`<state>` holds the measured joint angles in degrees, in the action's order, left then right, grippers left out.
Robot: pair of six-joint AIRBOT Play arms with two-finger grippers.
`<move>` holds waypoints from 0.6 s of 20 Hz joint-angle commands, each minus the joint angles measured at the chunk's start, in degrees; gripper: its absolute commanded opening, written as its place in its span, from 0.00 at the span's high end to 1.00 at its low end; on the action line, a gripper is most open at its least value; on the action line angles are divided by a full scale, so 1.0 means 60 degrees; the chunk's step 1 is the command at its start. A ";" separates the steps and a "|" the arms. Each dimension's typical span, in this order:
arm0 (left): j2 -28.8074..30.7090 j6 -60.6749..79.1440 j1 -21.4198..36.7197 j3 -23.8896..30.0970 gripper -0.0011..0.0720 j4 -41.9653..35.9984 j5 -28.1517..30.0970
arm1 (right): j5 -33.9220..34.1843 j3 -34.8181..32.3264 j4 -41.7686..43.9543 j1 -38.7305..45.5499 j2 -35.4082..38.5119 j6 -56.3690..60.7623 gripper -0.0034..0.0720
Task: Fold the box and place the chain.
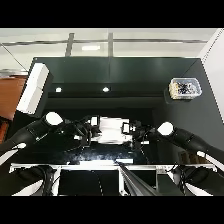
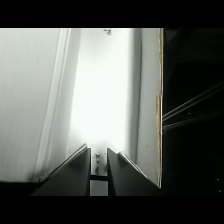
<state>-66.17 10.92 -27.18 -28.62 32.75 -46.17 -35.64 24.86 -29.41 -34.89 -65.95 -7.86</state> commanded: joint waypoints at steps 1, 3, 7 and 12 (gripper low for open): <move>-0.0025 -0.0160 -0.0233 0.0007 0.80 0.0284 0.0441 | -0.0015 -0.0004 0.0000 0.0004 -0.0007 0.0000 0.26; -0.0025 -0.0222 -0.0233 0.0007 0.77 0.0510 0.0372 | -0.0015 -0.0004 0.0000 0.0004 -0.0007 0.0000 0.26; -0.0025 -0.0219 -0.0237 0.0007 0.64 0.0503 0.0189 | -0.0015 -0.0004 0.0000 0.0004 -0.0007 0.0000 0.26; -0.0025 -0.0215 -0.0229 0.0004 0.55 0.0503 0.0259 | -0.0015 -0.0004 0.0000 0.0004 -0.0007 0.0000 0.26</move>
